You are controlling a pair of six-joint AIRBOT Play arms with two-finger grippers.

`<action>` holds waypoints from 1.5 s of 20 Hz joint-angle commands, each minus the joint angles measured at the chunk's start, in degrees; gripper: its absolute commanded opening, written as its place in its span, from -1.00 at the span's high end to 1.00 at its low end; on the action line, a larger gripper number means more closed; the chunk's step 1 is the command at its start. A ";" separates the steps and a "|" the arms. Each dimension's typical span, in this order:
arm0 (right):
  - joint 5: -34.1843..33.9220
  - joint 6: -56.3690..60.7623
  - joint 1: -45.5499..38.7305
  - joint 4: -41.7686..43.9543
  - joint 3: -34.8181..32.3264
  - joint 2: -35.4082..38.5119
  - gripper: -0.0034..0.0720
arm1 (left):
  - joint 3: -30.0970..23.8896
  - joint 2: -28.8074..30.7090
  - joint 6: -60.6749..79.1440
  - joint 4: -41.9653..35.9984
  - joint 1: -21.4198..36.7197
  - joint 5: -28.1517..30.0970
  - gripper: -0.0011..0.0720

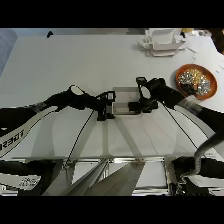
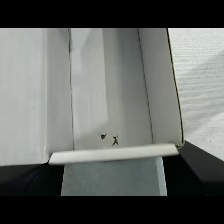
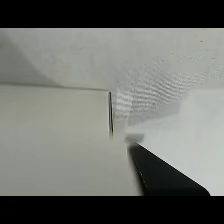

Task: Fold the box and place the chain.

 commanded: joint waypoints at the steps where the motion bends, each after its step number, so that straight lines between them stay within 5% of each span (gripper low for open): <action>1: 2.34 -7.28 -0.07 -1.53 0.07 4.44 0.11 | -0.02 0.04 0.00 0.02 0.02 0.02 0.94; 3: 3.78 -13.46 -0.04 -2.32 0.04 9.31 -0.32 | -0.02 0.04 0.00 0.02 0.02 0.00 0.94; 4: 4.79 -18.25 -0.04 -2.34 0.07 12.09 -0.36 | -0.02 0.04 0.00 0.02 0.02 0.00 0.94; 6: 6.58 -24.96 -0.04 -2.58 0.07 19.04 -0.29 | -0.02 0.04 0.00 0.02 0.04 0.02 0.94; 7: 6.75 -24.98 -0.07 -4.00 0.07 22.86 -0.05 | -0.02 0.04 0.00 0.02 0.02 0.00 0.94; 12: 6.29 -21.73 -7.98 -21.53 1.86 29.49 0.02 | -0.02 0.04 0.00 0.00 0.02 0.02 0.94; 14: 2.12 -24.85 -16.98 -21.86 2.84 27.69 0.18 | -0.02 0.04 0.00 0.02 0.02 0.00 0.94; 19: -4.63 -24.74 -34.56 -16.81 8.09 15.93 0.18 | -0.02 0.04 0.00 0.02 0.02 0.02 0.94; 30: -6.82 -31.58 -45.77 -11.04 10.08 -3.56 0.18 | -0.02 0.04 0.00 0.02 0.02 0.02 0.94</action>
